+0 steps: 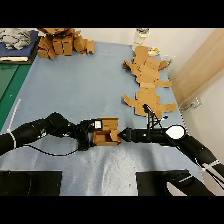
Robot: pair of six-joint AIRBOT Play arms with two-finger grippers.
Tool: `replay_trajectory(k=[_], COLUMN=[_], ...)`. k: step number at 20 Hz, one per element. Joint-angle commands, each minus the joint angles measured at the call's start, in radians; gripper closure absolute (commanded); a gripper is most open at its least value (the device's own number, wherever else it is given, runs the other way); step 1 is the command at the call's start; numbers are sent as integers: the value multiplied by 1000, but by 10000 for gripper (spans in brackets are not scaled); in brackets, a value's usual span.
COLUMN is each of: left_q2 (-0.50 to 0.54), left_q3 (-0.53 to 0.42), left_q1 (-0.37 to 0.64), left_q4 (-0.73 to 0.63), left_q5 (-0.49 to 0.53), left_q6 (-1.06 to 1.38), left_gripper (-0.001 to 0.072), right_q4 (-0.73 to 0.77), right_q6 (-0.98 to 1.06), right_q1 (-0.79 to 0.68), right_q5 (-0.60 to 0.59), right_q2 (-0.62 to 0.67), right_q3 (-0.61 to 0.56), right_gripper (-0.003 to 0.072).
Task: Fold the box.
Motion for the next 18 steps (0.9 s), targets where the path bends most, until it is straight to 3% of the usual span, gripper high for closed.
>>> replay_trajectory(k=[1,8,13,18], left_q2=[0,0,0,0], left_q3=[0,0,0,0], left_q1=[0,0,1,0], left_q4=[0,0,0,0], left_q5=[0,0,2,-1], left_q6=[0,0,0,0], left_gripper=[192,192,192,191], right_q4=[11,-44,-454,-566], right_q6=[-5,50,429,618], right_q1=[0,42,169,289], right_q5=[-5,-40,-1,8], right_q2=[0,-90,-139,-153], right_q3=[0,45,160,208], right_gripper=[251,256,275,303])
